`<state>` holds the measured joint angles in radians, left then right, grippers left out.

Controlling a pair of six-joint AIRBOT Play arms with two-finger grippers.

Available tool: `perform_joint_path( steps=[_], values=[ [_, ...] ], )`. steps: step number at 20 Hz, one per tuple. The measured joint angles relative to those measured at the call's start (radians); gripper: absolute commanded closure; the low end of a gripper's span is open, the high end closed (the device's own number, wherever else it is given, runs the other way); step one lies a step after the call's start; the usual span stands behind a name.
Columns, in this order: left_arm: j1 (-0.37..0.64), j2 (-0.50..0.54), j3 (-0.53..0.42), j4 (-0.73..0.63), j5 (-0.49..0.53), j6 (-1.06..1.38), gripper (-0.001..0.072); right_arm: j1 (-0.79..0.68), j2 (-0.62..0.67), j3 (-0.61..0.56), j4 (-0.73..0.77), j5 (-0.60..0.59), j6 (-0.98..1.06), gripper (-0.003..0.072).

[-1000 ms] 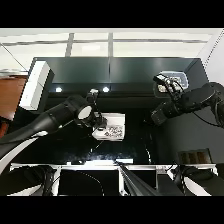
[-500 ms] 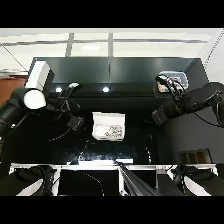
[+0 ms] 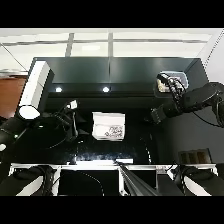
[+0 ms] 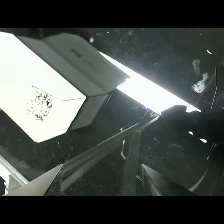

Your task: Fold the box and place the chain.

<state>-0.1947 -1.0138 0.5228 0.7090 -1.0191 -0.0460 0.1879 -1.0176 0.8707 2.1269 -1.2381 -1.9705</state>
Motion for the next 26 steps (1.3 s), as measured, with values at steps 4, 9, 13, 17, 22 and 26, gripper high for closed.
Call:
perform_joint_path(
  steps=[4, 9, 13, 17, 22, 26],
  values=[
    [-0.034, -0.098, 0.009, -0.036, 0.024, 0.215, 0.0076, 0.000, 0.000, 0.000, 0.000, 0.017, 0.019, 0.0122],
    [-0.049, -0.195, 0.034, -0.058, 0.020, 0.327, 0.0076, 0.000, 0.000, 0.000, 0.000, 0.027, 0.026, 0.0122],
    [-0.054, -0.225, 0.039, -0.073, 0.006, 0.365, 0.0064, 0.000, 0.000, 0.000, 0.000, 0.041, 0.026, 0.0122],
    [-0.072, -0.241, 0.039, -0.089, 0.000, 0.380, 0.0063, 0.000, 0.000, 0.000, 0.000, 0.060, 0.027, 0.0122],
    [-0.093, -0.259, 0.040, -0.096, 0.019, 0.382, -0.0011, 0.000, 0.000, 0.000, 0.000, 0.072, 0.027, 0.0123],
    [-0.097, -0.262, 0.040, -0.100, 0.037, 0.379, -0.0011, 0.000, 0.000, 0.000, 0.000, 0.073, 0.027, 0.0122]
  ],
)
